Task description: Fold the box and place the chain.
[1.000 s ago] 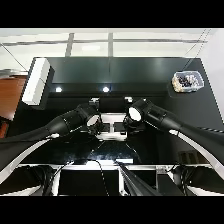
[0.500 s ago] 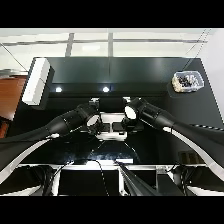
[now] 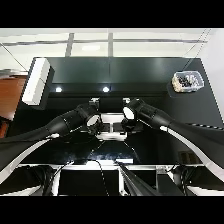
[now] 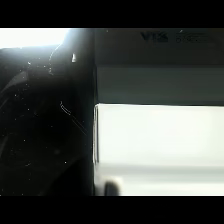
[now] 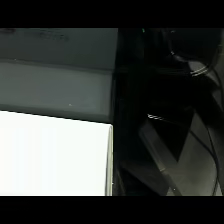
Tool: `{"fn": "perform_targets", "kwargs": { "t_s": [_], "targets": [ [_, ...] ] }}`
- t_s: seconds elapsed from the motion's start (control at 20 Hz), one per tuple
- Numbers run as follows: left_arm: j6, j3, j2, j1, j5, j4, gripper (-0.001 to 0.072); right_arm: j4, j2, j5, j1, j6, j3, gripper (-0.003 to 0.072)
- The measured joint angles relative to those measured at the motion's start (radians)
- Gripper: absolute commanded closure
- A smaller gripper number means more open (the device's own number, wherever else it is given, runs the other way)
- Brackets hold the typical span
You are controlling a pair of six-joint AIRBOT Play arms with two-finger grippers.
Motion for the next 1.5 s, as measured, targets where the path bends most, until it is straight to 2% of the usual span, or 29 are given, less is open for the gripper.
{"fn": "perform_targets", "kwargs": {
  "t_s": [0.1, 0.15, 0.3, 0.55, 0.65, 0.7, 0.75, 1.05, 1.1, 1.15, 1.35, 1.45, 1.5],
  "targets": [
    [0.0, 0.0, 0.0, 0.0, 0.0, 0.0, 0.068, 0.0, -0.002, 0.0, 0.0, 0.0, 0.0, 0.0514],
    [0.0, 0.0, 0.0, 0.0, 0.0, 0.0, 0.068, -0.001, -0.002, 0.001, 0.0, 0.0, 0.0, 0.0593],
    [-0.002, 0.0, 0.0, 0.0, 0.001, -0.003, 0.068, -0.001, -0.002, 0.001, 0.0, 0.005, 0.0, 0.0664],
    [-0.002, 0.0, 0.0, 0.0, 0.0, -0.004, 0.068, 0.002, -0.002, 0.003, 0.0, 0.008, 0.0, 0.0664],
    [-0.002, 0.0, 0.0, 0.0, 0.0, -0.004, 0.068, 0.004, -0.002, 0.003, 0.0, 0.008, 0.001, 0.0654],
    [-0.001, 0.0, 0.0, 0.0, 0.0, -0.003, 0.068, 0.006, -0.003, 0.004, 0.0, 0.007, 0.002, 0.0476],
    [0.007, 0.0, 0.0, 0.0, 0.0, 0.0, 0.068, 0.008, -0.003, 0.01, 0.0, 0.003, 0.002, 0.0427],
    [0.002, 0.0, 0.0, 0.0, -0.001, -0.002, 0.068, 0.013, -0.003, 0.006, 0.0, 0.006, 0.003, 0.0432],
    [0.002, 0.0, 0.0, 0.0, -0.002, -0.002, 0.068, 0.014, -0.003, 0.007, 0.0, 0.007, 0.003, 0.0572],
    [0.002, 0.0, 0.0, 0.0, -0.002, -0.002, 0.068, 0.015, -0.003, 0.008, 0.0, 0.007, 0.003, 0.0615],
    [-0.003, 0.0, 0.0, 0.0, -0.003, -0.005, 0.068, 0.021, -0.003, 0.01, 0.0, -0.001, 0.003, 0.0664],
    [-0.003, 0.0, 0.0, 0.0, -0.004, -0.006, 0.0679, 0.022, -0.003, 0.01, 0.0, -0.006, 0.003, 0.0647],
    [-0.002, 0.0, 0.0, 0.0, -0.004, -0.006, 0.068, 0.022, -0.003, 0.011, 0.0, -0.012, 0.003, 0.0407]
  ]
}}
